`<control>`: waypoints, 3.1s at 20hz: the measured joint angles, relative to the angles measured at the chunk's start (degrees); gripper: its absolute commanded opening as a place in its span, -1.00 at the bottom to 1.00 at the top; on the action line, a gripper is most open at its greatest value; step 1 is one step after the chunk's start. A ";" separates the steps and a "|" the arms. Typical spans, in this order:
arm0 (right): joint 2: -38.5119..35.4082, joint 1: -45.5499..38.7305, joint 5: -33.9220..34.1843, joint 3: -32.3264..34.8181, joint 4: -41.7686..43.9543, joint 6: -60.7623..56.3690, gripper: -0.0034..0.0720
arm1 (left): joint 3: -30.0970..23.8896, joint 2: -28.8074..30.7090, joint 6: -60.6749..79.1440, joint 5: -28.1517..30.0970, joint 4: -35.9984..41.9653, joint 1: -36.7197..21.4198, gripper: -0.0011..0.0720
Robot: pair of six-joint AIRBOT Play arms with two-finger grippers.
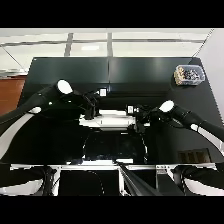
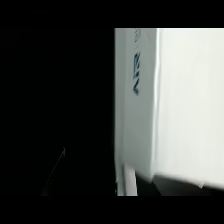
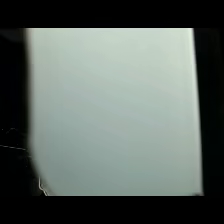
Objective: Fold the box and place the chain.
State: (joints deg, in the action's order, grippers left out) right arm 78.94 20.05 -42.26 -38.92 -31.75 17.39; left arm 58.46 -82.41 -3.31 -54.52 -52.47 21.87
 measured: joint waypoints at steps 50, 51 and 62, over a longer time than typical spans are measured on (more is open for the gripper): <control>0.00 0.00 -1.42 -0.02 -1.09 0.44 -0.23 | -12.63 18.29 -12.33 -7.82 0.28 -10.14 0.99; 0.00 0.00 -1.42 -0.02 -1.09 0.44 -0.23 | -13.53 18.43 -10.19 -7.61 -0.59 -9.33 0.99; 0.00 0.00 -1.40 -0.02 -1.09 0.44 -0.23 | -18.93 11.91 5.01 5.25 8.04 -2.12 0.98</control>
State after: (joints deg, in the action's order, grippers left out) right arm 78.94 20.05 -43.66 -38.94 -32.84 17.82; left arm 39.53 -70.50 1.69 -49.28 -44.42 19.75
